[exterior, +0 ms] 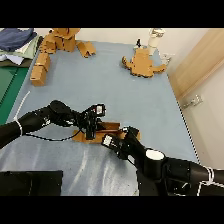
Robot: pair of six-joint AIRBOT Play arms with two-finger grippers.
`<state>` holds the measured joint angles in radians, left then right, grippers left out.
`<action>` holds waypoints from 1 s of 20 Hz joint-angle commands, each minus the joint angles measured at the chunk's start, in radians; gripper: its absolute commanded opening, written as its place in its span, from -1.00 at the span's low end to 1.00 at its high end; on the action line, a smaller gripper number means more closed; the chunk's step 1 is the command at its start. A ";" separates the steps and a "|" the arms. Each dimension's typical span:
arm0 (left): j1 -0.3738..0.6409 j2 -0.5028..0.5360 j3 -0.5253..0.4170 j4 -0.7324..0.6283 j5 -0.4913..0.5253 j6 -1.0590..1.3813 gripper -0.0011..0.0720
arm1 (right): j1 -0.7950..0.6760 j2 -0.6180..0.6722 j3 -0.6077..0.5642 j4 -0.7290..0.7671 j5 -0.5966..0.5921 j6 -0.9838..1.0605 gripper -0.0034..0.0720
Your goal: Fold the box.
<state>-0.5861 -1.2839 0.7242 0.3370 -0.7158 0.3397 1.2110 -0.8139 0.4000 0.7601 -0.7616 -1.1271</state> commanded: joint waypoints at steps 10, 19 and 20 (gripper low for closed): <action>0.000 0.000 0.000 0.000 0.000 0.000 -0.94 | -0.652 0.016 0.004 1.390 0.193 -1.695 1.00; 0.000 0.000 0.000 0.000 0.000 0.000 -0.94 | -0.793 -0.274 0.177 1.508 -0.043 -1.884 0.99; 0.000 0.000 0.000 0.000 -0.001 0.000 -0.94 | -0.793 -0.286 0.177 1.507 -0.045 -1.877 0.99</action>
